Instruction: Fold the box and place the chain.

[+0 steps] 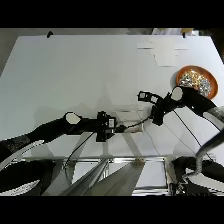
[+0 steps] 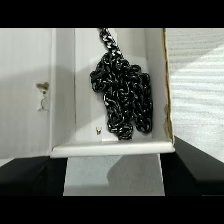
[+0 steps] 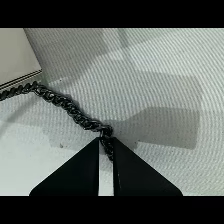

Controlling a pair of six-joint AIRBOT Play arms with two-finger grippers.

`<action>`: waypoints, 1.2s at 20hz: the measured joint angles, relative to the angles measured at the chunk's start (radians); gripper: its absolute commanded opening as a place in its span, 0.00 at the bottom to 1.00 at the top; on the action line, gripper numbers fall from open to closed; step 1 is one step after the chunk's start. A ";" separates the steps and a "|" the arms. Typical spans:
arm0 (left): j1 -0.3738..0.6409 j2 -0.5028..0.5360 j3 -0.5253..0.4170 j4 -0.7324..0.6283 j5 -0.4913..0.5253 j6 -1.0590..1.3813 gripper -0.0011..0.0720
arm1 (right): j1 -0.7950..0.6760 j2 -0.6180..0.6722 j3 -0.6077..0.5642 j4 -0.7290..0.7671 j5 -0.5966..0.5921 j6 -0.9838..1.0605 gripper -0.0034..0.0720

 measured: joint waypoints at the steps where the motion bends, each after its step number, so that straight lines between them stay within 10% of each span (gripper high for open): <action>1: 0.000 0.000 0.000 0.000 0.000 0.000 0.22 | 0.000 0.006 -0.002 -0.002 0.002 0.000 0.06; 10: 0.000 0.000 0.000 0.000 0.000 0.000 0.22 | 0.001 0.312 -0.003 -0.036 0.114 0.008 0.06; 24: 0.000 0.000 0.000 0.000 0.000 0.000 0.22 | 0.139 0.536 -0.003 0.489 0.122 0.006 0.07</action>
